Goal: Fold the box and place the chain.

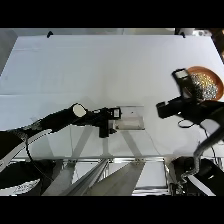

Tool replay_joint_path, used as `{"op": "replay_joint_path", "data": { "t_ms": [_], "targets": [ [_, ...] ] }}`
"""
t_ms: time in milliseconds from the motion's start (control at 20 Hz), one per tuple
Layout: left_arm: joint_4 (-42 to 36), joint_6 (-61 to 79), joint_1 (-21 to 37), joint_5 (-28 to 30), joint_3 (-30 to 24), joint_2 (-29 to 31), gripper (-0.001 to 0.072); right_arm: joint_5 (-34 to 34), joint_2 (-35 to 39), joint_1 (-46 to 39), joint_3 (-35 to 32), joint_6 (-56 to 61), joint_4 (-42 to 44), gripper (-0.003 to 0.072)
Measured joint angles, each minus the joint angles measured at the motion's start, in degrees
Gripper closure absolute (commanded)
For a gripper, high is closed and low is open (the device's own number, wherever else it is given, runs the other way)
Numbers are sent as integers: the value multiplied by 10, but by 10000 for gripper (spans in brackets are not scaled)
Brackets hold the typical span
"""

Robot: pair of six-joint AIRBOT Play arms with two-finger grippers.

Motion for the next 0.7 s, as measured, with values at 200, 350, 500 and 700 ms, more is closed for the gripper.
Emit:
{"op": "replay_joint_path", "data": {
  "t_ms": [200,350,500,700],
  "targets": [
    [0,0,0,0,0,0,576,-49,-45,-141,16,-58,33,158],
    [0,0,0,-1,0,0,576,-83,-127,-209,50,-76,45,157],
    [0,0,0,-1,0,0,576,-92,-240,-271,134,-82,49,157],
    [0,0,0,-1,0,0,576,-46,-387,-334,261,-86,53,157]
  ]
}}
